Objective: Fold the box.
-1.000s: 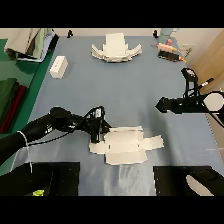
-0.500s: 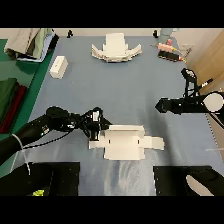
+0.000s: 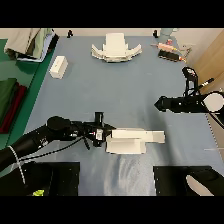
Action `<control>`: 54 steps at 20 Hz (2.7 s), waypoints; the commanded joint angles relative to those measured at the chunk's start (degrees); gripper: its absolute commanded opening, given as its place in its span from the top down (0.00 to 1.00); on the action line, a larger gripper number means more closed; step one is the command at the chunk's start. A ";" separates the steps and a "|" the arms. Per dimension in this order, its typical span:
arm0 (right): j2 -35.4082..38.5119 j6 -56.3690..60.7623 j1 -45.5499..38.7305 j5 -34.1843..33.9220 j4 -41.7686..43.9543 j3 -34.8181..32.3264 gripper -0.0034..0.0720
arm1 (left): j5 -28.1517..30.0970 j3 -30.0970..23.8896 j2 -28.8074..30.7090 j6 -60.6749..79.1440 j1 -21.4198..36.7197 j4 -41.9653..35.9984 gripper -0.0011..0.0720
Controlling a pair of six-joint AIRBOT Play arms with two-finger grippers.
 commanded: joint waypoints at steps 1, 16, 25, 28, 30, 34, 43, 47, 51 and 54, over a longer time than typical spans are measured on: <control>0.00 -0.02 0.02 -0.26 0.22 -0.04 0.28 | 3.19 -2.89 0.20 1.11 -1.60 -2.75 0.97; 0.00 -0.02 0.02 0.09 0.61 -0.04 0.28 | -4.85 -0.87 1.51 -11.26 -0.31 -4.17 0.97; 0.00 -0.04 0.02 0.04 0.61 -0.04 0.28 | -4.96 -0.07 0.92 -18.71 2.54 5.77 0.97; 0.00 -0.04 0.02 0.04 0.61 -0.04 0.28 | -5.11 -0.07 -0.63 -18.67 2.47 6.36 0.97; 0.00 -0.04 0.02 0.04 0.61 -0.04 0.28 | -6.29 -0.07 -1.75 -18.62 2.47 6.38 0.97; 0.00 -0.04 0.02 0.04 0.61 -0.04 0.28 | -7.61 -0.13 -2.43 -18.62 2.47 6.56 0.97; 0.00 -0.44 0.02 0.11 0.61 -0.04 0.28 | -11.21 -0.13 -2.43 -19.10 2.47 8.72 0.97; 0.00 -0.44 0.02 0.74 0.61 -0.04 0.28 | -11.17 -0.13 -2.43 -19.12 2.47 8.72 0.97; 0.00 -0.42 0.02 4.15 0.66 -0.04 0.40 | -11.02 -0.13 -2.40 -24.13 2.47 8.68 0.97; 0.11 -1.22 0.02 11.43 0.68 -0.04 0.95 | -11.04 -0.11 -2.43 -25.27 2.47 8.66 0.97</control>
